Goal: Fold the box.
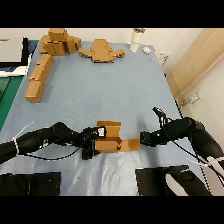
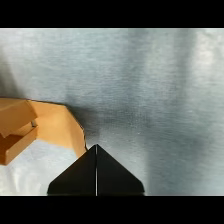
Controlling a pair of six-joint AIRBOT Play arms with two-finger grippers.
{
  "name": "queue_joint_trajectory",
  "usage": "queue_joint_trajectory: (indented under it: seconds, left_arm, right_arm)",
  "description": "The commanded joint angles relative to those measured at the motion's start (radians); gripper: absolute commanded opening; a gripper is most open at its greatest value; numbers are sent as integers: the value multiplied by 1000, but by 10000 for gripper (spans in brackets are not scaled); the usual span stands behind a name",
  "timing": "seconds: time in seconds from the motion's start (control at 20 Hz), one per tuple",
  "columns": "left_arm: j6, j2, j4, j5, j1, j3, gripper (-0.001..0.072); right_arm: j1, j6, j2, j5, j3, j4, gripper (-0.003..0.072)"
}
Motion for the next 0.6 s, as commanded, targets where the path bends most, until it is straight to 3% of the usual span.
queue_joint_trajectory:
  seconds: [0.0,0.55]
  left_arm:
    - [0,0,0,0,0,0,618]
    - [0,0,0,0,0,0,618]
  right_arm:
    - [1,-14,0,-4,-6,45,0]
    - [1,-232,-245,77,-38,210,0]
